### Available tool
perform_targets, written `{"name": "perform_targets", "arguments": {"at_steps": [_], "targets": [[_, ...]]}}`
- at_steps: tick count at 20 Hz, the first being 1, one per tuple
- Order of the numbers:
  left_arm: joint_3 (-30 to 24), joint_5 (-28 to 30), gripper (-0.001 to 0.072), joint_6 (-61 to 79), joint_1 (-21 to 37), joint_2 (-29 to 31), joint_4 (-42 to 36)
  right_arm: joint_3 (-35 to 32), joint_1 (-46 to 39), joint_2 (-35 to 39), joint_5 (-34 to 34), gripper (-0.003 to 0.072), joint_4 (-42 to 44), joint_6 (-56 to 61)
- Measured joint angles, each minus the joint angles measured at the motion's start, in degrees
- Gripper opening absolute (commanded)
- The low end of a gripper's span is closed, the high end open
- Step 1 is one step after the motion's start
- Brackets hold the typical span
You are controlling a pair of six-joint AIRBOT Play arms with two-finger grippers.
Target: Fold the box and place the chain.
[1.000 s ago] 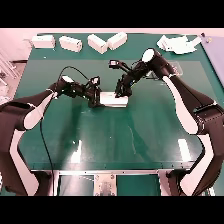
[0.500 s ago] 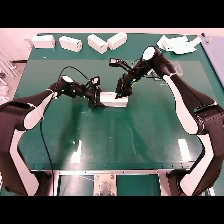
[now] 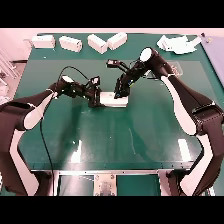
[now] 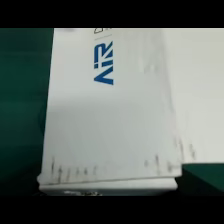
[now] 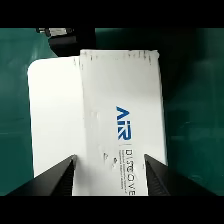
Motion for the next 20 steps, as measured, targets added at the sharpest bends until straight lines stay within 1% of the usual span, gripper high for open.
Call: {"name": "perform_targets", "arguments": {"at_steps": [1,2,3,4,5,7,8,11,12,13,14,18,19,20], "targets": [[0.0,0.0,0.0526,0.0,0.0,0.0,0.0,0.02,0.15,0.0,-0.02,0.0508,-0.04,0.11],[0.0,0.0,0.0526,0.0,0.0,0.0,0.0,0.0,0.28,0.0,-0.04,0.0411,-0.11,0.26],[0.0,0.0,0.0526,0.0,0.0,0.0,0.0,0.0,0.44,0.0,-0.07,0.0375,-0.15,0.33],[0.0,0.0,0.0526,0.0,0.0,0.0,0.0,0.0,0.46,0.07,-0.07,0.0371,-0.26,0.42],[0.0,0.0,0.0526,0.0,0.0,0.0,0.0,0.0,0.44,0.2,-0.11,0.0235,-0.52,0.44],[0.0,-0.02,0.0526,0.0,0.0,0.0,0.0,0.0,0.13,0.63,-0.11,0.0161,-0.72,0.48],[0.0,-0.02,0.0526,0.0,0.0,0.0,0.0,0.02,-0.24,0.92,-0.02,0.0144,-0.81,0.48],[0.0,-0.02,0.0526,0.0,0.0,0.0,-0.02,0.02,-1.79,1.79,0.42,0.0144,1.2,0.5],[0.0,-0.02,0.0526,0.0,0.0,0.0,-0.02,0.0,-2.38,1.97,0.39,0.0179,2.67,0.28],[0.0,-0.02,0.0526,0.0,0.0,0.0,0.0,-0.07,-2.78,2.1,0.37,0.0263,4.04,-0.24],[0.0,-0.02,0.0526,-0.02,0.0,0.0,-0.02,-0.28,-3.02,2.16,0.26,0.0304,5.49,-0.76],[0.0,0.0,0.0526,0.0,0.0,0.0,0.0,-2.8,-3.13,2.34,0.02,0.0298,9.29,-2.1],[0.0,-0.02,0.0526,0.0,0.0,0.0,0.0,-3.82,-3.17,2.45,0.02,0.0289,9.64,-2.6],[0.0,0.0,0.0526,0.0,0.0,0.0,0.0,-5.01,-3.3,2.69,0.02,0.0261,10.01,-3.28]]}}
